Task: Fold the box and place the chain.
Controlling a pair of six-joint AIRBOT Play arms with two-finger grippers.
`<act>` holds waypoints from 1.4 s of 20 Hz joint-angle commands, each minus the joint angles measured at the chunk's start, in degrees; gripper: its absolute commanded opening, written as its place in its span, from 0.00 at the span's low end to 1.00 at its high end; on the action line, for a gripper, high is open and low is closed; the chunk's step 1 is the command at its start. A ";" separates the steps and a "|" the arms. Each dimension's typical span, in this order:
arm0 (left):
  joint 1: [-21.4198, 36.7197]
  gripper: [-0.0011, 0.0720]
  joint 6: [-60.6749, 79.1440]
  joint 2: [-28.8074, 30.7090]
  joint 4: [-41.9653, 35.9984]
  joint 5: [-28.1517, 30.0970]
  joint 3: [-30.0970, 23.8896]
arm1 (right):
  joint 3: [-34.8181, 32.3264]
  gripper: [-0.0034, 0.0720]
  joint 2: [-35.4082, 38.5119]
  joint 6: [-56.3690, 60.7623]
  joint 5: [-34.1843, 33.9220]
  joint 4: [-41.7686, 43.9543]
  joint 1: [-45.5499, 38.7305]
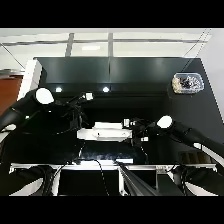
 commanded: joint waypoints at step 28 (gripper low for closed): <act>-13.90 0.05 -6.64 -0.55 -25.57 32.96 -14.14 | 0.00 0.65 0.00 0.00 0.00 0.02 0.07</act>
